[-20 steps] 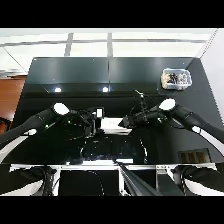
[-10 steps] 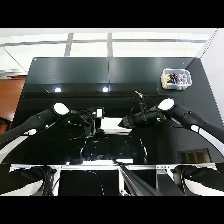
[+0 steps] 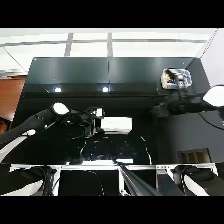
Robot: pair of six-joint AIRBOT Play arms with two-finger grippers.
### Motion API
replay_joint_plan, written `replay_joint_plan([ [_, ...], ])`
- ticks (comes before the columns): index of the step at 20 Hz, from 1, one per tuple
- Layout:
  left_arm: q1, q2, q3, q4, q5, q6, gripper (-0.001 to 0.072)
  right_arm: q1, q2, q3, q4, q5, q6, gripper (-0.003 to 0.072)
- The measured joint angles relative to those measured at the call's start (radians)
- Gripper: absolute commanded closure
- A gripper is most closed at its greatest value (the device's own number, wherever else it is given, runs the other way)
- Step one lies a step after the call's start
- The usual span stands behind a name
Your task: Fold the box and place the chain.
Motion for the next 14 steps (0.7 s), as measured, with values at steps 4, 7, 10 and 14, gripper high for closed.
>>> replay_joint_plan([
  [4, 0.000, 0.078, 0.002, 0.029, -0.016, -0.082, -0.0003, -0.021, 0.069, -0.050, -0.280, -0.034, 0.207, 0.0676],
  [7, 0.000, 0.173, 0.024, 0.101, -0.068, -0.188, -0.0002, -0.024, 0.085, -0.114, -0.307, -0.103, 0.264, 0.0675],
  [10, -0.001, 0.241, 0.068, 0.142, -0.106, -0.288, -0.0001, -0.026, 0.092, -0.171, -0.283, -0.177, 0.288, 0.0675],
  [14, -0.035, 0.229, 0.131, 0.111, -0.083, -0.346, 0.0000, -0.026, 0.094, -0.212, -0.265, -0.220, 0.298, 0.0675],
])
